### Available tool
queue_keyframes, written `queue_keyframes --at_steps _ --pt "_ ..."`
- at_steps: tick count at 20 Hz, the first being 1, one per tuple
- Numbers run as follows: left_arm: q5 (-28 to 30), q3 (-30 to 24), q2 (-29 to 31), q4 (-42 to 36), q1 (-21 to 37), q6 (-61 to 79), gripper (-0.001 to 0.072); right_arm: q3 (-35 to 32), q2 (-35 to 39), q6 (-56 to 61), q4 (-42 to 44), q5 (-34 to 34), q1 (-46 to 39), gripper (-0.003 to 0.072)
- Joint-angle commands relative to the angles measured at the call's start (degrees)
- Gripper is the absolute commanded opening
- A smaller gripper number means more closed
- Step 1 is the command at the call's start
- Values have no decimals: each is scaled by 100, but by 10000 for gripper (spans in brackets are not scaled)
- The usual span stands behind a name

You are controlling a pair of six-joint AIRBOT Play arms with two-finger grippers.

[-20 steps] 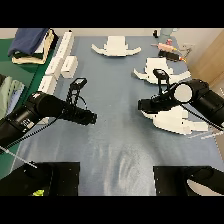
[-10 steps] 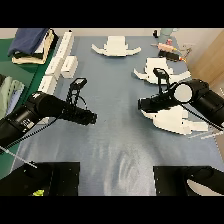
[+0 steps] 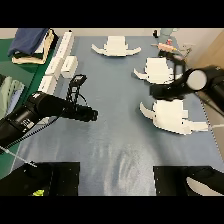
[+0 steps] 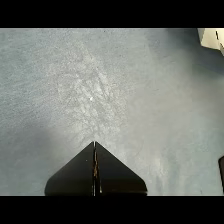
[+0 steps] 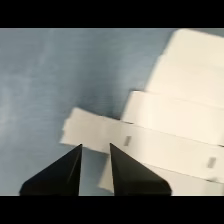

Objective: Fold the box.

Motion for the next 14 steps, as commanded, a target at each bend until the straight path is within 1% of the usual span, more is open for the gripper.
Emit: queue_keyframes --at_steps 1,3,5,7,8,9,10,11,14 --pt "76 -2 0 20 0 39 14 671 -4 -42 -1497 1681 -1502 319" --pt "157 -2 0 26 0 42 14 566 -146 -592 -1172 1871 -2868 319" --pt "343 -2 2 22 0 74 15 345 -433 -1316 -295 1906 -4028 319" --pt "487 -2 0 -4 -7 74 14 109 -761 -1996 540 1908 -4863 319" --pt "549 -2 0 -2 -7 72 15 28 -931 -2236 828 1934 -5119 320" --pt "610 0 0 -2 -7 74 15 -33 -1132 -2393 918 2017 -5307 355" --pt "643 0 0 -7 -7 68 15 -61 -1327 -2426 905 2103 -5438 476" --pt "634 0 0 -7 -7 13 15 -70 -1532 -2494 905 2149 -5530 517" --pt "623 0 4 -33 -7 -192 16 -72 -1871 -2758 920 1991 -5672 517"
